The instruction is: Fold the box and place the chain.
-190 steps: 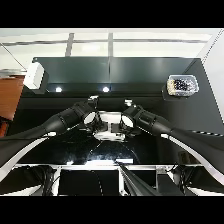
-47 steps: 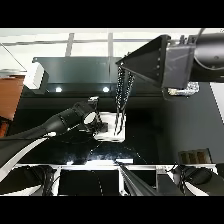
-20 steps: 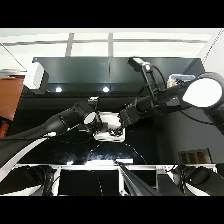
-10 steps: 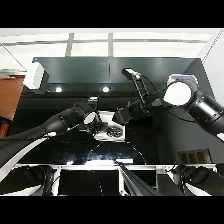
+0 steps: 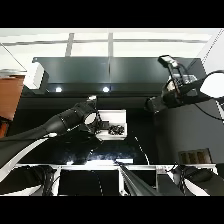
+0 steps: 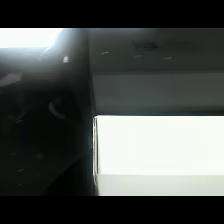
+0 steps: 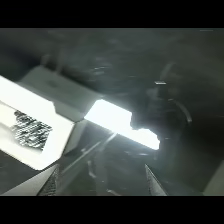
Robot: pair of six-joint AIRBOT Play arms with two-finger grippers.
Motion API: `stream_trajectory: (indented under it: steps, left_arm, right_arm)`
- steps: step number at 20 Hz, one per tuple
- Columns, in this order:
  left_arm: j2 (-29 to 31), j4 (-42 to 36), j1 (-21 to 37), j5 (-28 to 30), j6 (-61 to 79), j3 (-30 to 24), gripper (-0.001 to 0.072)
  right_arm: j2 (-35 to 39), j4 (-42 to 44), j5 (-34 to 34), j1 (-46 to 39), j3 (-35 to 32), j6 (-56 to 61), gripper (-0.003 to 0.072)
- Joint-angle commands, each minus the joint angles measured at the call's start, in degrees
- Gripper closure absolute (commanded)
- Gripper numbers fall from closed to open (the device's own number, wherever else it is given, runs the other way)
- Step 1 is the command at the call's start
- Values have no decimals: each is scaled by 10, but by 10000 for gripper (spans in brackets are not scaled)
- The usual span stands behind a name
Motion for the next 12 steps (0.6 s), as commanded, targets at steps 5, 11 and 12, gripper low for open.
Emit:
stream_trajectory:
  steps: [5,11,12]
  left_arm:
    - [8,3,0,8,19,1,137]
    - [120,4,47,-78,314,2,32]
    - [145,4,62,-97,356,-5,32]
  right_arm:
    - [8,-24,-15,-20,-33,2,60]
    - [8,-25,-33,-20,-56,-21,61]
    - [8,-24,-45,-20,-56,-39,60]
